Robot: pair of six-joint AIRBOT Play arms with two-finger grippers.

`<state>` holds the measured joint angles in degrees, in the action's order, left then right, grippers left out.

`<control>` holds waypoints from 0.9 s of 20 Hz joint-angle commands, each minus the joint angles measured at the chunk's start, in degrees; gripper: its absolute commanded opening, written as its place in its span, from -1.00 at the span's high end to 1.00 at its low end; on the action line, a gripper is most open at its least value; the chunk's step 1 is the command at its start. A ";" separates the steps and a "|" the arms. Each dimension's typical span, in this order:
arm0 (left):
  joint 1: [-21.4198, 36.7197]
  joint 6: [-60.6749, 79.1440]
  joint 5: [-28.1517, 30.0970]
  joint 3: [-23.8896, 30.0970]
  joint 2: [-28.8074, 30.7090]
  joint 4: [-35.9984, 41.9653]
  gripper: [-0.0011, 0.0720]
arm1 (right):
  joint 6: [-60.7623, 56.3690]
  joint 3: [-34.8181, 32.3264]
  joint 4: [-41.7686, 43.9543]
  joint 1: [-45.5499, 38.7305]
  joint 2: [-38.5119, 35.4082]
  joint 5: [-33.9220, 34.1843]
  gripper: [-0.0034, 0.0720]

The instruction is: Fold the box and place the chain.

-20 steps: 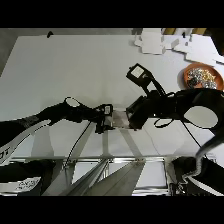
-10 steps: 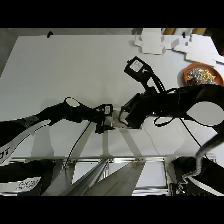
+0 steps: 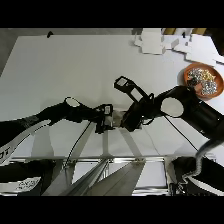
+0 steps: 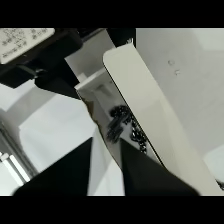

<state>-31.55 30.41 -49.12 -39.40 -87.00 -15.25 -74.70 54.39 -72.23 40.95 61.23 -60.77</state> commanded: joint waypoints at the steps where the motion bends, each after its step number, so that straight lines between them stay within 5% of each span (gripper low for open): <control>1: 0.02 0.00 0.02 -0.02 0.04 0.00 0.87 | 2.21 -0.13 -0.44 -0.39 0.02 0.00 0.11; 8: 0.02 0.00 -0.02 -0.02 0.04 0.00 0.87 | 0.07 0.26 -5.49 -18.12 -4.04 -7.91 0.23; 11: 0.02 0.00 -0.02 -0.02 0.04 0.00 0.87 | -3.50 -2.60 -7.98 -25.05 -3.93 -4.70 0.25; 13: 0.02 0.02 -0.04 -0.02 0.04 0.00 0.87 | -3.63 -5.44 -9.03 -27.67 -3.10 -1.81 0.56; 16: 0.02 0.02 -0.13 -0.02 0.04 0.00 0.87 | -7.17 -8.09 -11.32 -28.63 0.61 0.44 0.55; 18: 0.02 0.02 -0.17 -0.02 0.04 0.00 0.87 | -7.58 -8.09 -11.58 -28.63 4.20 0.83 0.34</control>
<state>-31.55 30.41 -49.17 -39.40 -87.00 -15.22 -80.29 47.55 -82.11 13.56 61.84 -61.52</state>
